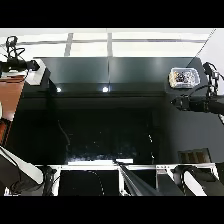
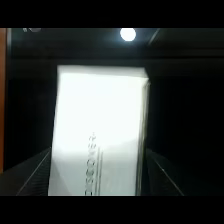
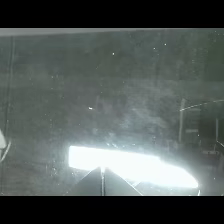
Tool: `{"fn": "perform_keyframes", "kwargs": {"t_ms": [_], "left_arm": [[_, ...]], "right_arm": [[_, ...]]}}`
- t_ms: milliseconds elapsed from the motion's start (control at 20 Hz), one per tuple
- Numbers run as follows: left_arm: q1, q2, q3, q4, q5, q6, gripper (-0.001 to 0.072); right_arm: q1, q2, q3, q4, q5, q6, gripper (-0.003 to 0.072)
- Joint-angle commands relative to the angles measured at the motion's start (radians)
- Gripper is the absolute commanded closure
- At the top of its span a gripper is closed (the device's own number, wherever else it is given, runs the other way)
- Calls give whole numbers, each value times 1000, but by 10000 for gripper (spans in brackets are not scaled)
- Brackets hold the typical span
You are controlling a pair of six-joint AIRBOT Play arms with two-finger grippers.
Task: Fold the box and place the chain.
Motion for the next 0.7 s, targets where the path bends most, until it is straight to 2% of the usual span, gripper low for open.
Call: {"fn": "perform_keyframes", "kwargs": {"t_ms": [0, 100, 150, 200, 250, 350, 450, 550, 650], "left_arm": [[-27, -31, 142, 84, -45, -84, -2], [-42, 4, 225, 47, -122, -236, 2], [-51, 42, 212, 16, -152, -304, 97], [-59, 85, 180, -31, -193, -348, 419], [-69, 132, 127, -114, -250, -314, 676], [-102, 217, 2, -304, -362, -204, 688], [-165, 313, -152, -342, -407, -190, 689], [-241, 449, -356, -296, -338, -172, 689], [-306, 642, -626, -238, -168, -172, 688]], "right_arm": [[0, -1, 0, 8, -5, 14, 666], [13, -1, 0, 11, -19, 14, 666], [33, -3, 0, 11, -43, 14, 667], [59, -6, 0, 11, -79, 14, 666], [90, -13, 0, 7, -126, 14, 666], [164, -35, 0, 5, -236, 14, 666], [228, -75, 0, -12, -299, 13, 666], [270, -125, 0, -68, -307, 13, 666], [286, -165, 0, -129, -274, 14, 666]]}}
